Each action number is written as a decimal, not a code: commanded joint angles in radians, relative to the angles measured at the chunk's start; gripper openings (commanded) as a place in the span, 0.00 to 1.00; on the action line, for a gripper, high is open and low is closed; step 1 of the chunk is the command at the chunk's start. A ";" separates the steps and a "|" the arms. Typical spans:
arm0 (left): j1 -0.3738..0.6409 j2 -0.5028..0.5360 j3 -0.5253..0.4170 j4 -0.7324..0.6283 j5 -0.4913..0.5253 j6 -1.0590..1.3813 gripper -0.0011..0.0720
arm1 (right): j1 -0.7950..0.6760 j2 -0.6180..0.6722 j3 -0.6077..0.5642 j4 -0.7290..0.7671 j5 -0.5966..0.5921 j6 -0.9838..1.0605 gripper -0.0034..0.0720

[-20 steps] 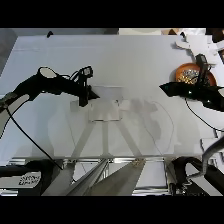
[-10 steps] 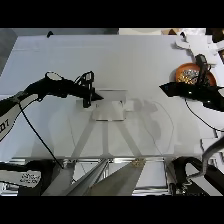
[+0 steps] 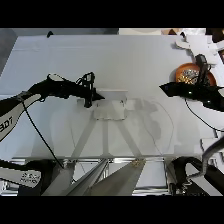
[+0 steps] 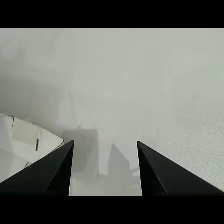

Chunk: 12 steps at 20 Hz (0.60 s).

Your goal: Fold the box and place the chain.

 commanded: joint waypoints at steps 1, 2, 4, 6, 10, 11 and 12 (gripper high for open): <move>-0.008 -0.006 0.000 -0.035 -0.001 0.027 0.02 | -0.001 0.001 0.001 0.000 0.000 0.000 0.62; -0.013 -0.014 0.000 -0.034 -0.002 0.027 0.02 | -0.001 0.001 0.001 0.000 0.000 0.000 0.62; -0.028 -0.038 0.000 -0.034 0.006 0.027 0.02 | -0.001 0.001 0.001 0.000 0.000 0.001 0.62; -0.037 -0.047 0.002 -0.032 0.014 0.027 0.02 | -0.001 0.001 0.001 0.000 0.000 0.001 0.62; -0.035 -0.047 0.002 -0.034 0.018 0.027 0.02 | -0.001 0.001 0.001 0.000 0.000 0.000 0.62; -0.036 -0.047 0.002 -0.032 0.021 0.025 0.02 | -0.001 0.001 0.001 0.000 0.000 0.000 0.62; -0.036 -0.047 0.002 -0.031 0.021 0.024 0.02 | -0.001 0.001 0.001 0.000 0.000 0.000 0.62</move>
